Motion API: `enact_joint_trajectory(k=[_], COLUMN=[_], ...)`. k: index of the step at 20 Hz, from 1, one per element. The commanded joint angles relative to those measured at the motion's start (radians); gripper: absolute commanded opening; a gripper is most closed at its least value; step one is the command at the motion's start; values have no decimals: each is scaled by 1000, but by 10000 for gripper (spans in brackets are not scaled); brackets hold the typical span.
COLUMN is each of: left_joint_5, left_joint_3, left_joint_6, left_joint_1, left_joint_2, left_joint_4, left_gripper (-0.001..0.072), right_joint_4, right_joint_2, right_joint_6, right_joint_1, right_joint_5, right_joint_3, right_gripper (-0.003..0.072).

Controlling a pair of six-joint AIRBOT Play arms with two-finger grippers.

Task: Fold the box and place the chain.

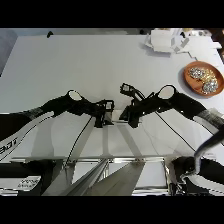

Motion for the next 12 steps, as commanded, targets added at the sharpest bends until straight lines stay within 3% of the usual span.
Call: enact_joint_trajectory(k=[1,12], left_joint_5=[0,0], left_joint_3=[1,1], left_joint_6=[0,0], left_joint_1=[1,1], left_joint_2=[0,0], left_joint_4=[0,0], left_gripper=[207,207], right_joint_4=[-29,-53], right_joint_2=[-2,-11], right_joint_6=[0,16], right_joint_1=[0,0], right_joint_5=[-2,-60], right_joint_3=[-18,-59], right_gripper=[16,17])
